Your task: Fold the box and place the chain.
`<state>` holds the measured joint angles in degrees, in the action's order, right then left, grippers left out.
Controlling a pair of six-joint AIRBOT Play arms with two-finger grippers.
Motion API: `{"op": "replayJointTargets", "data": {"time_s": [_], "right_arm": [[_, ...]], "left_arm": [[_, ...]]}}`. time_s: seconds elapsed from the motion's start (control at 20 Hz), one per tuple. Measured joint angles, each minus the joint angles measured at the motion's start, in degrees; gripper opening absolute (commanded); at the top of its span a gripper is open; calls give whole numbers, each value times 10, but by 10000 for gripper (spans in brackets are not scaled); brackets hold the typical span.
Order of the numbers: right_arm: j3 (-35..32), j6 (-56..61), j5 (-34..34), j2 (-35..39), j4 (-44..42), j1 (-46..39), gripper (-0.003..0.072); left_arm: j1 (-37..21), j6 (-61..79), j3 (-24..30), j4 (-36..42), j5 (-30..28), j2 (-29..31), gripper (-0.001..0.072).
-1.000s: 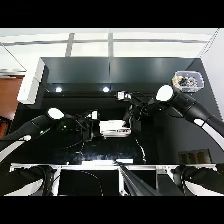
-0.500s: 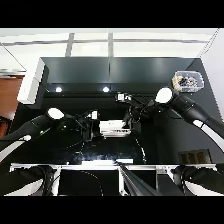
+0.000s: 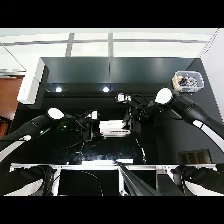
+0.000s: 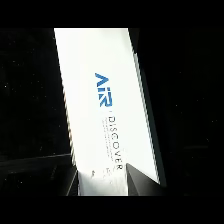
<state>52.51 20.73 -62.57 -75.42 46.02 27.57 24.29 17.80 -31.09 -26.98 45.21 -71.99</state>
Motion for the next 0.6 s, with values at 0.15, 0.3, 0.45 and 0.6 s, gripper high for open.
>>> {"op": "replayJointTargets", "data": {"time_s": [0.15,0.3,0.45,0.6], "right_arm": [[0,2,-1,-1,1,1,393],[0,2,-1,0,3,1,383],[0,1,-1,0,3,1,383],[0,1,-1,5,4,1,383]], "left_arm": [[0,1,0,0,0,0,465],[0,1,0,0,0,0,464],[0,1,0,0,0,0,465],[0,1,0,0,0,0,465]]}}
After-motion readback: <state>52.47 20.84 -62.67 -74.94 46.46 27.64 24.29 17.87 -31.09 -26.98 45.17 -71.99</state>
